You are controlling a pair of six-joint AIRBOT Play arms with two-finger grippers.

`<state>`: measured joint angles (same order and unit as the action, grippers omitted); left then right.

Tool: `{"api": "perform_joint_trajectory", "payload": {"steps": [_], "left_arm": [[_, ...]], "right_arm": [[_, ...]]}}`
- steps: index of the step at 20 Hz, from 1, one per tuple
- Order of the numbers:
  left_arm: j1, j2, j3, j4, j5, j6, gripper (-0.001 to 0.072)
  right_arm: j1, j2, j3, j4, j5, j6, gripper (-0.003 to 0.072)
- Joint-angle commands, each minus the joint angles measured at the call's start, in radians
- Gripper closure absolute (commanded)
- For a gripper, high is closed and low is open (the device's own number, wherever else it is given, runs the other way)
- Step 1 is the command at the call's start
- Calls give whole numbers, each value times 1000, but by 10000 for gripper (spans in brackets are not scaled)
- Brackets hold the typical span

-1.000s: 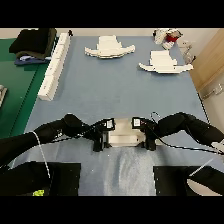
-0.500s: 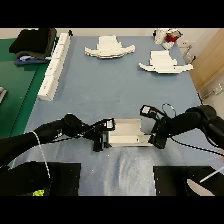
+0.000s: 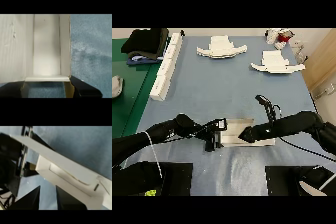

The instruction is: Fold the box.

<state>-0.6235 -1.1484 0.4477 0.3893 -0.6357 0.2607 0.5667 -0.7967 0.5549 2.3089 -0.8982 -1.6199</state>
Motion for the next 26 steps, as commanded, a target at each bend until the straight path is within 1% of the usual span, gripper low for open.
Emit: {"api": "perform_joint_trajectory", "payload": {"steps": [1, 2, 6, 11, 14, 21, 24, 26], "left_arm": [[0, 0, 1, 0, 0, 0, 169], [0, 0, 1, 0, 0, 0, 169], [0, 0, 1, 0, 0, 0, 169], [0, 0, 1, 0, 0, 0, 169], [0, 0, 1, 0, 0, 0, 169], [0, 0, 1, 0, 0, 0, 169], [0, 0, 1, 0, 0, 0, 169], [0, 0, 1, 0, 0, 0, 169]], "right_arm": [[53, -63, 14, 59, 291, 96, 404], [40, -84, 19, 55, 314, 95, 404], [-13, -175, 26, 35, 319, 95, 404], [-10, -306, 26, 11, 308, 93, 404], [-10, -345, 26, 9, 308, 74, 404], [-11, -335, 35, 0, 318, 48, 404], [-13, -266, 56, -50, 302, 30, 403], [-12, -188, 78, -147, 246, 30, 403]]}}
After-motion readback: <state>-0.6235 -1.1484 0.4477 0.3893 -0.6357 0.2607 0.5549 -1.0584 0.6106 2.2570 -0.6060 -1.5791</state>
